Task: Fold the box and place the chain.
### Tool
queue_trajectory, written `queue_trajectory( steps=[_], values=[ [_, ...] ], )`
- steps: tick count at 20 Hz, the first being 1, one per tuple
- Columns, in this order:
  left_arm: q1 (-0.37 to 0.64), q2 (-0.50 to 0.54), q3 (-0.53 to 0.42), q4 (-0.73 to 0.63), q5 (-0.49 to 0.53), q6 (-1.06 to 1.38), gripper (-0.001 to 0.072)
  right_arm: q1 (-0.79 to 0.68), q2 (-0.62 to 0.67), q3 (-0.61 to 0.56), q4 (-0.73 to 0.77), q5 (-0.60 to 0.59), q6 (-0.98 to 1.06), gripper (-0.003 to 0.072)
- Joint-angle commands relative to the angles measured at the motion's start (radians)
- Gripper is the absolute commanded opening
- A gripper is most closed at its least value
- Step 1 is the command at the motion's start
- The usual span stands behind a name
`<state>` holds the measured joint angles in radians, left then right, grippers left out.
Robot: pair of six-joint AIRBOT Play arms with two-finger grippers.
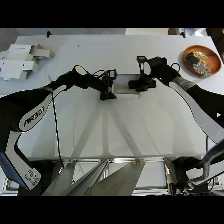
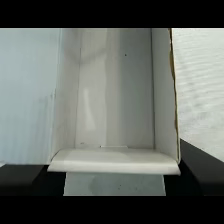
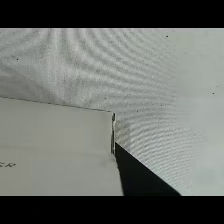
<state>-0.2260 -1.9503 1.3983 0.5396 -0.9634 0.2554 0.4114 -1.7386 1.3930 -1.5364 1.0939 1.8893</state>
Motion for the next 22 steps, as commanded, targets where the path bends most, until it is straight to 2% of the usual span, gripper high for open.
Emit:
queue_trajectory(
  steps=[1,2,6,10,15,18,22],
  values=[
    [0.000,0.000,0.000,0.000,0.002,-0.001,0.0281,0.001,0.000,0.005,0.000,0.006,0.006,0.0248],
    [0.000,0.000,0.000,0.000,0.002,-0.001,0.0281,0.001,0.003,0.011,-0.001,0.010,0.006,0.0336],
    [0.000,0.000,0.000,0.000,0.002,-0.001,0.0281,0.000,0.068,0.031,-0.038,0.012,-0.038,0.0337],
    [0.000,0.000,0.000,0.000,0.002,-0.001,0.0281,-0.045,0.210,0.037,-0.120,0.016,-0.094,0.0336],
    [0.000,0.000,0.000,0.000,0.002,-0.001,0.0281,-0.262,0.332,0.050,-0.146,-0.008,-0.162,0.0337],
    [0.000,0.000,0.000,0.000,0.001,-0.001,0.0281,-0.404,0.327,0.059,-0.151,-0.020,-0.236,0.0339],
    [0.000,0.000,0.000,0.000,0.002,-0.001,0.0281,-0.588,0.262,0.061,-0.169,-0.120,-0.288,0.0355]
  ],
)
